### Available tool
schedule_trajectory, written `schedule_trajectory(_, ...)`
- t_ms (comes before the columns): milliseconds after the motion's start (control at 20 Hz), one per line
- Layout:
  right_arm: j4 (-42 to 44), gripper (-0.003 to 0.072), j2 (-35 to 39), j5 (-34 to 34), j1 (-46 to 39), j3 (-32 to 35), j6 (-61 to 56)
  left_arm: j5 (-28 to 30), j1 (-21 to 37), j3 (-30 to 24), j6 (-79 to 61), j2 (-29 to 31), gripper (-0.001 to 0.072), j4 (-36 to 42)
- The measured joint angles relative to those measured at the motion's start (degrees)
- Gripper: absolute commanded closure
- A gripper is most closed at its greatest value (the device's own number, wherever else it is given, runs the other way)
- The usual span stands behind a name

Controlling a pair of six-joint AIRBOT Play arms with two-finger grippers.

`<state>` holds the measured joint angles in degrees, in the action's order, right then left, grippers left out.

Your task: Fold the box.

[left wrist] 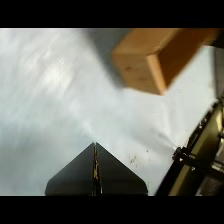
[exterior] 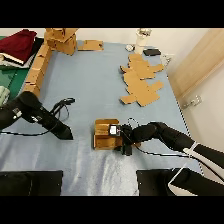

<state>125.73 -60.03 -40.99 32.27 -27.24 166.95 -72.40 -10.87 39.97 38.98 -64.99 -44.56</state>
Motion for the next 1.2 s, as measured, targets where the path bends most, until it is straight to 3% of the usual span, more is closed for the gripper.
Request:
schedule_trajectory(150, 0.0, 0.0129, 0.0, 0.0, 0.0, 0.0, 0.0, 0.1, 4.2, -1.0, -24.3, -0.4, 0.0700, 14.2)
schedule_trajectory(350, 0.0, 0.0129, 0.0, 0.0, 0.0, 0.0, 0.0, -0.2, 2.3, -1.4, -44.0, -0.6, 0.0701, 27.3)
schedule_trajectory(600, 0.0, 0.0129, 0.0, 0.0, 0.0, 0.0, 0.0, 6.7, -4.0, -3.4, -53.2, 0.4, 0.0707, 27.9)
schedule_trajectory(1000, 0.0, 0.0129, 0.0, 0.0, 0.0, 0.0, 0.0, 27.1, -11.1, -20.3, -56.8, 15.5, 0.0674, 26.8)
schedule_trajectory(1050, 0.0, 0.0128, 0.0, 0.0, 0.0, 0.0, 0.0, 28.4, -11.4, -21.5, -57.0, 16.5, 0.0408, 26.9)
schedule_trajectory(1100, 0.0, 0.0129, 0.0, 0.0, 0.0, 0.0, 0.0, 29.1, -11.8, -22.3, -57.1, 16.9, 0.0016, 27.3)
schedule_trajectory(1200, 0.0, 0.0128, 0.0, 0.0, 0.0, 0.0, 0.0, 30.5, -13.5, -23.2, -57.4, 16.4, 0.0011, 30.3)
